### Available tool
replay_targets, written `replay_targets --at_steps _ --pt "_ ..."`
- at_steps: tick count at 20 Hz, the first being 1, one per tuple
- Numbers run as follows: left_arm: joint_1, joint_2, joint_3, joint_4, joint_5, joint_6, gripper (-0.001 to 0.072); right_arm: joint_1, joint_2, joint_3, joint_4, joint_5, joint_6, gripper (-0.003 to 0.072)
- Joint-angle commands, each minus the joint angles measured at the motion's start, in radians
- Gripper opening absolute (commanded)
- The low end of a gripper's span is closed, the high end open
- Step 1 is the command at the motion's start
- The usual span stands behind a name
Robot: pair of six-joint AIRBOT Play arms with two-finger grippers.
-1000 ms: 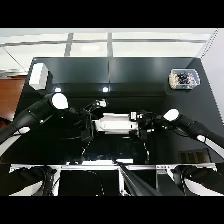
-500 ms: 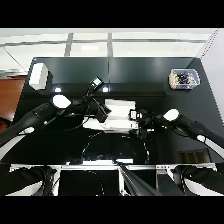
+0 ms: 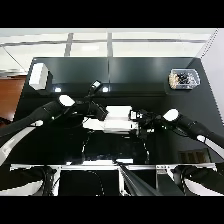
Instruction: Fold the box and place the chain.
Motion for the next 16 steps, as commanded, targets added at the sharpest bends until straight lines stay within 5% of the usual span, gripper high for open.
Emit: replay_targets --at_steps 1,4,7,9,12,13,14,15,16 --pt "0.106 0.027 0.036 0.002 -0.157 -0.007 0.0023 0.0 -0.001 0.0 0.001 -0.002 0.003 0.0009" --pt "0.202 0.149 0.015 0.01 -0.199 -0.109 0.0023 0.0 -0.001 0.0 0.001 -0.002 0.002 0.0009" --pt "0.207 0.288 -0.134 0.014 -0.185 -0.061 0.0023 0.0 -0.001 0.0 0.001 -0.002 0.002 0.0009" --pt "0.204 0.35 -0.232 -0.019 -0.191 0.117 0.0026 0.0 -0.001 0.0 0.001 -0.002 0.002 0.0009" --pt "0.197 0.354 -0.256 0.103 -0.251 0.475 0.0051 0.0 -0.001 0.0 0.001 -0.002 0.002 0.0009" --pt "0.184 0.354 -0.256 0.135 -0.232 0.533 0.0263 0.0 -0.001 0.0 0.001 -0.002 0.002 0.0009" --pt "0.164 0.351 -0.256 0.169 -0.185 0.561 0.0552 0.0 -0.001 0.0 0.001 -0.002 0.002 0.0009" --pt "0.141 0.343 -0.256 0.203 -0.131 0.562 0.0717 0.0 -0.001 0.0 0.001 -0.002 0.002 0.0009" --pt "0.113 0.33 -0.255 0.247 -0.079 0.579 0.0712 0.0 -0.001 0.0 0.001 -0.002 0.002 0.0009"
